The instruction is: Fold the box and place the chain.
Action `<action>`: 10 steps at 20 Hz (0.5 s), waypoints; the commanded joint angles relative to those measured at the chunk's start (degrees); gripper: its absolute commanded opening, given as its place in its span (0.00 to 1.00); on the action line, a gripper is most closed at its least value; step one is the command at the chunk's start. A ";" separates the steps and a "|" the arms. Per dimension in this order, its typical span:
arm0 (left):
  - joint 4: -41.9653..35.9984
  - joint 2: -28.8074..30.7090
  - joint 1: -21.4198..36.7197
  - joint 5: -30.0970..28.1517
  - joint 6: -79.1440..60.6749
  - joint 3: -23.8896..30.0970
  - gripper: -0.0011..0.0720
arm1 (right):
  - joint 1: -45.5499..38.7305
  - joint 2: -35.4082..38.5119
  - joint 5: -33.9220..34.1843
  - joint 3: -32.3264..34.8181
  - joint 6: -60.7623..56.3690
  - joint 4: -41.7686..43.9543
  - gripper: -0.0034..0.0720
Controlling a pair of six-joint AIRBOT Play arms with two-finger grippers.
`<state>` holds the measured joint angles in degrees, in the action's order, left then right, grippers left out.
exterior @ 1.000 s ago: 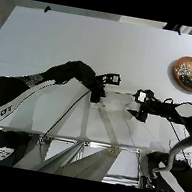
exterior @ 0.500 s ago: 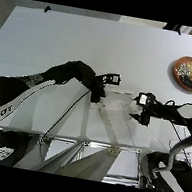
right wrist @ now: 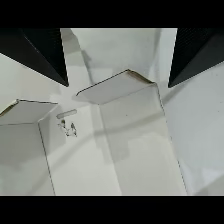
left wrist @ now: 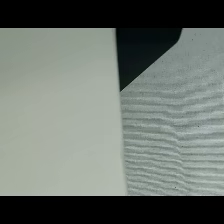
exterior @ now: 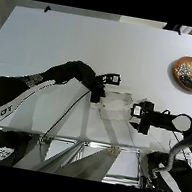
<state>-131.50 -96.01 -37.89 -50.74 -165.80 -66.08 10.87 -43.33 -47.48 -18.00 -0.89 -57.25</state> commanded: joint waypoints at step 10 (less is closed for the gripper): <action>0.00 0.00 -0.04 0.00 0.00 0.02 0.03 | 5.25 2.95 9.55 4.04 -2.14 -2.93 0.98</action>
<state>-131.52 -96.01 -37.89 -50.74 -165.80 -66.08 15.03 -41.80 -38.76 -14.48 -2.85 -60.05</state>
